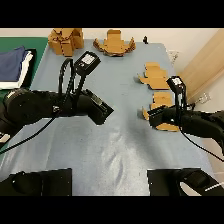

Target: Fold the box.

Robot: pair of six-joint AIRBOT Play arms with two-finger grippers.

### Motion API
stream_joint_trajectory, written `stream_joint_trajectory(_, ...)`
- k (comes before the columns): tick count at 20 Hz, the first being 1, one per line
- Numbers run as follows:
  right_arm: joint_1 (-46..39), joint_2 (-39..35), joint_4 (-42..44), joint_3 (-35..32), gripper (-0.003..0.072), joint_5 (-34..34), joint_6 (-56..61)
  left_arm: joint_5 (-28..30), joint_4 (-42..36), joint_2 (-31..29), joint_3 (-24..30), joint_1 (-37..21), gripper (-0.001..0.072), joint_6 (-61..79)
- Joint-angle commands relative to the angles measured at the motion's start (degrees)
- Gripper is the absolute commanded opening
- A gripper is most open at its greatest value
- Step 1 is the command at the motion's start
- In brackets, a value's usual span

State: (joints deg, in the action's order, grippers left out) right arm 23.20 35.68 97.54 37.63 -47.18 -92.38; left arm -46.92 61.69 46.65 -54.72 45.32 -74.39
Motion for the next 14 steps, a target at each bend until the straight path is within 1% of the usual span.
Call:
stream_joint_trajectory(1, 0.0, 0.0, 0.1, 0.0, 0.0008, 0.0, 0.0, 0.0, 0.0, 0.0, 0.0, 0.0, 0.0526, 0.0)
stream_joint_trajectory(5, 0.0, 0.0, 0.1, 0.0, 0.0009, 0.0, 0.0, 0.0, 0.0, 0.0, 0.0, 0.0, 0.0526, 0.0)
stream_joint_trajectory(7, 0.0, 0.0, 1.6, 0.0, 0.0009, 0.0, 0.0, 0.0, 0.0, 0.0, 0.0, 0.0, 0.0526, 0.0)
stream_joint_trajectory(10, 0.0, 0.0, 11.5, 0.1, 0.0011, 0.6, 2.4, 0.0, 0.0, 0.0, 0.0, 0.0, 0.0526, 0.0)
stream_joint_trajectory(11, 0.0, 0.1, 13.0, 0.9, 0.0148, 0.8, 4.9, 0.5, 0.0, 0.0, 0.0, 0.0, 0.0526, 0.3)
stream_joint_trajectory(12, -0.2, 0.2, 11.8, 2.6, 0.0389, -0.5, 10.4, 0.4, 0.0, 0.0, 0.0, 0.0, 0.0526, 0.2)
stream_joint_trajectory(13, -1.4, 0.2, 9.3, 5.3, 0.0418, -3.8, 14.4, 0.5, 0.0, 0.0, 0.0, 0.0, 0.0526, 0.2)
stream_joint_trajectory(14, -3.6, 0.3, 6.8, 8.9, 0.0417, -8.9, 15.5, 0.4, 0.0, 0.0, 0.0, 0.0, 0.0526, 0.2)
